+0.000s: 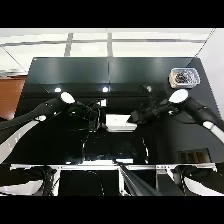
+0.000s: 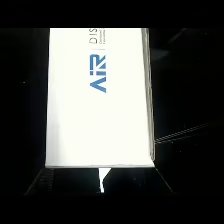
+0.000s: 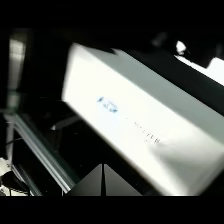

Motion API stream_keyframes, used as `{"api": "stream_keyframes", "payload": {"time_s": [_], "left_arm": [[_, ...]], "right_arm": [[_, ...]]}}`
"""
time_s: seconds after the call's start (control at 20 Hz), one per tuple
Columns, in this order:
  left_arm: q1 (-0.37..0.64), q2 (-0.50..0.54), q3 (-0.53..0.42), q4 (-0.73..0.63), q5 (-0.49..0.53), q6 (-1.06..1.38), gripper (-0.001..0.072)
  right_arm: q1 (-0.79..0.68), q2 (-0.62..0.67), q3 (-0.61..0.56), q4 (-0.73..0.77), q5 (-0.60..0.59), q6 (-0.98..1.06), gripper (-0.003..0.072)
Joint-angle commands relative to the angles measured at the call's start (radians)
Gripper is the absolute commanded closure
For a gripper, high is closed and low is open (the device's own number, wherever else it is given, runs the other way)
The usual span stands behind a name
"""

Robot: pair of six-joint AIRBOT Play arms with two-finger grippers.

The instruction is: Fold the box and place the chain.

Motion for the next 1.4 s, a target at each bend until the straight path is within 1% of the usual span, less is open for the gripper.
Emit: {"api": "stream_keyframes", "payload": {"time_s": [0.0, 0.05, 0.15, 0.25, 0.3, 0.35, 0.45, 0.55, 0.7, 0.75, 0.9, 0.95, 1.05, 1.35], "left_arm": [[0.0, 0.028, 0.001, -0.004, 0.085, -0.01, 0.0104], [0.0, 0.04, 0.001, -0.004, 0.092, -0.01, -0.0011], [0.0, 0.074, 0.001, 0.037, 0.068, -0.012, -0.0011], [0.0, 0.137, 0.003, 0.096, 0.003, -0.078, -0.0011], [0.0, 0.175, 0.007, 0.1, -0.036, -0.116, -0.0011], [-0.007, 0.206, 0.016, 0.097, -0.053, -0.136, -0.001], [-0.042, 0.215, 0.062, 0.099, -0.034, -0.229, -0.0007], [-0.103, 0.154, 0.138, 0.121, 0.025, -0.348, -0.0005], [-0.188, -0.005, 0.299, 0.138, 0.025, -0.472, -0.0005], [-0.198, -0.057, 0.351, 0.138, 0.011, -0.516, -0.0005], [-0.2, -0.165, 0.465, 0.166, -0.135, -0.59, -0.0006], [-0.202, -0.185, 0.484, 0.198, -0.167, -0.609, -0.0006], [-0.206, -0.193, 0.493, 0.251, -0.188, -0.632, -0.0006], [-0.217, -0.193, 0.496, 0.277, -0.262, -0.649, -0.0006]], "right_arm": [[-0.144, 0.14, 0.076, -0.052, 0.144, 0.014, 0.0671], [-0.194, 0.191, 0.079, -0.067, 0.145, 0.019, 0.0671], [-0.305, 0.284, 0.079, -0.107, 0.163, 0.033, 0.0671], [-0.415, 0.351, 0.079, -0.142, 0.209, 0.034, 0.0671], [-0.463, 0.375, 0.078, -0.158, 0.226, 0.034, 0.067], [-0.504, 0.39, 0.077, -0.167, 0.233, 0.034, 0.0671], [-0.543, 0.395, 0.077, -0.168, 0.222, 0.034, 0.067], [-0.542, 0.395, 0.075, -0.171, 0.185, 0.033, 0.067], [-0.541, 0.395, 0.075, -0.176, 0.151, 0.022, 0.067], [-0.541, 0.395, 0.075, -0.182, 0.147, 0.013, 0.067], [-0.541, 0.395, 0.075, -0.214, 0.15, 0.008, 0.067], [-0.541, 0.395, 0.075, -0.225, 0.15, 0.008, 0.067], [-0.541, 0.395, 0.075, -0.23, 0.147, -0.003, 0.067], [-0.541, 0.395, 0.075, -0.23, 0.134, -0.017, 0.067]]}}
